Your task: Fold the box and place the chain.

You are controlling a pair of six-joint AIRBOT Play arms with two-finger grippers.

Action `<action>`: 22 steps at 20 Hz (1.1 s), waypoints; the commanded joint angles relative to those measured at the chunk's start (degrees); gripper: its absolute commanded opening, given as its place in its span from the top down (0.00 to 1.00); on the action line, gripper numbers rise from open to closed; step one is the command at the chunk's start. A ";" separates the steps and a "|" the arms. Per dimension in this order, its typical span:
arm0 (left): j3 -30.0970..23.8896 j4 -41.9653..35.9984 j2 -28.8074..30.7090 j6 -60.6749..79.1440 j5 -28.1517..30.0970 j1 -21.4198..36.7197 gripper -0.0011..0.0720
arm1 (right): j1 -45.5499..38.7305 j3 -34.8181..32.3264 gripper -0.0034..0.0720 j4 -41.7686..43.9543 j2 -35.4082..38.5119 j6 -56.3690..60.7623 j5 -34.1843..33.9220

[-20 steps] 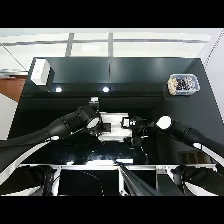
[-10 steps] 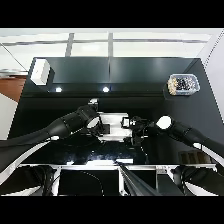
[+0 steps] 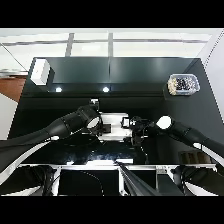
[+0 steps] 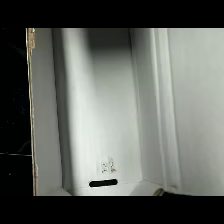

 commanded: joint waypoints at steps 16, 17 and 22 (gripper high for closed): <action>0.02 0.96 0.02 1.49 0.55 0.04 0.95 | 0.00 -0.04 0.01 -13.79 9.01 4.52 2.60; 0.02 0.96 0.02 1.49 0.59 0.04 0.95 | 0.00 -0.04 0.01 -13.73 9.01 4.52 2.49; 0.02 1.11 0.02 1.46 0.57 0.04 0.95 | 0.00 -0.04 0.20 -11.21 8.98 4.52 1.20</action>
